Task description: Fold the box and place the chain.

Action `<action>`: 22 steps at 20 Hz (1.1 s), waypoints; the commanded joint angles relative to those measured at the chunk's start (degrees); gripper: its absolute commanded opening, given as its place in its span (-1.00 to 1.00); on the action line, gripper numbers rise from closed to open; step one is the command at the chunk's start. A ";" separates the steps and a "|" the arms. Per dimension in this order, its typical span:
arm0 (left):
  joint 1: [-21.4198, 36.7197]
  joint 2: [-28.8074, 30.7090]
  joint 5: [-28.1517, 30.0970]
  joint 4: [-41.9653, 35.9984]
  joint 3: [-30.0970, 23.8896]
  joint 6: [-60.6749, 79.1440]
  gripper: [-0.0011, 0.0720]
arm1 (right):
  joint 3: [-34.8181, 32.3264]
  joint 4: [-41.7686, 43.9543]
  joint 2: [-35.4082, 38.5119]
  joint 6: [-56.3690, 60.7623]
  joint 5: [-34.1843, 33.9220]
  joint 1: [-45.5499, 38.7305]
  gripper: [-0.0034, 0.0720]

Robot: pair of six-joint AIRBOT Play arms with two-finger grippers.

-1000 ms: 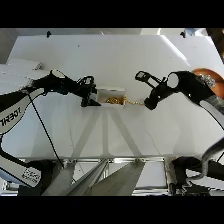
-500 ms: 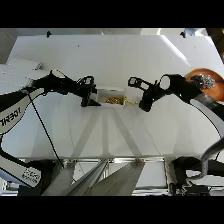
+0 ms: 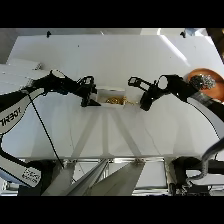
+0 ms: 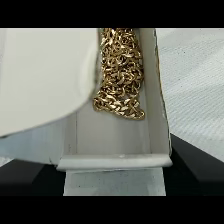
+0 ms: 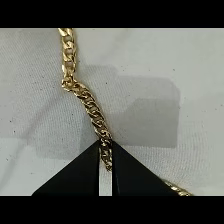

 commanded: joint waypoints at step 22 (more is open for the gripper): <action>0.02 0.02 0.02 0.00 0.02 0.02 0.39 | 2.78 45.20 12.35 -12.59 -9.92 7.89 -0.89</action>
